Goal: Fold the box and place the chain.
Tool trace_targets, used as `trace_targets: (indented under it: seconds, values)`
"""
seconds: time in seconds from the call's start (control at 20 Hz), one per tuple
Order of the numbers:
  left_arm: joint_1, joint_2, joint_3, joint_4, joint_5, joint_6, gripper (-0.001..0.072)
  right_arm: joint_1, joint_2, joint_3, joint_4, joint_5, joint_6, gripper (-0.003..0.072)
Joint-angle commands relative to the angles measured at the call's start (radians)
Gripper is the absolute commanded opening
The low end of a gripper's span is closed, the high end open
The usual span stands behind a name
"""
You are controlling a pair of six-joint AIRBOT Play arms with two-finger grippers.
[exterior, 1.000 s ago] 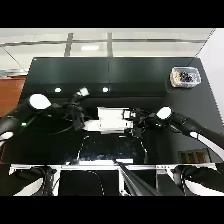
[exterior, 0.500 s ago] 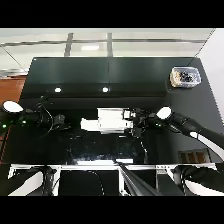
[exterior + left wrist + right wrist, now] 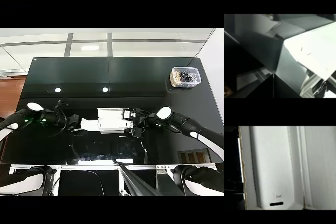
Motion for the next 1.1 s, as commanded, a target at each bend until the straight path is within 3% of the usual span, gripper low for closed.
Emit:
trace_targets:
  seconds: [0.0,0.1,0.15,0.25,0.3,0.4,0.45,0.5,0.7,0.8,1.05]
  values:
    - [-0.083,-0.063,0.072,-0.012,-0.032,0.013,0.0026,0.001,0.0,0.0,0.0,0.0,0.0,0.0094]
    - [-0.082,-0.066,0.106,-0.011,-0.089,0.037,0.0031,0.001,0.0,0.0,0.0,0.0,0.0,0.0094]
    - [-0.075,-0.066,0.121,-0.011,-0.111,0.04,0.0079,0.001,0.0,0.0,0.0,0.0,0.0,0.0094]
    - [-0.056,-0.067,0.149,-0.012,-0.141,0.04,0.0426,0.001,0.0,0.0,0.0,0.0,0.0,0.0094]
    - [-0.048,-0.067,0.163,-0.013,-0.149,0.04,0.0508,0.001,0.0,0.0,0.0,0.0,0.0,0.0094]
    - [-0.046,-0.067,0.188,-0.018,-0.157,0.04,0.0521,0.001,0.0,0.0,0.0,0.0,0.0,0.0094]
    - [-0.053,-0.067,0.198,-0.032,-0.163,0.04,0.057,0.001,0.0,0.0,0.0,0.0,0.0,0.0094]
    - [-0.061,-0.067,0.202,-0.051,-0.17,0.04,0.0702,0.001,0.0,0.0,0.0,0.0,0.0,0.0094]
    - [-0.13,-0.068,0.203,-0.062,-0.186,0.04,0.0693,0.001,0.0,0.0,0.0,0.0,0.0,0.0094]
    - [-0.162,-0.068,0.205,-0.061,-0.186,0.039,0.0545,0.001,0.0,0.0,0.0,0.0,0.0,0.0094]
    - [-0.193,-0.068,0.254,-0.051,-0.185,-0.043,0.0534,0.001,0.0,0.0,0.0,0.0,0.0,0.0094]
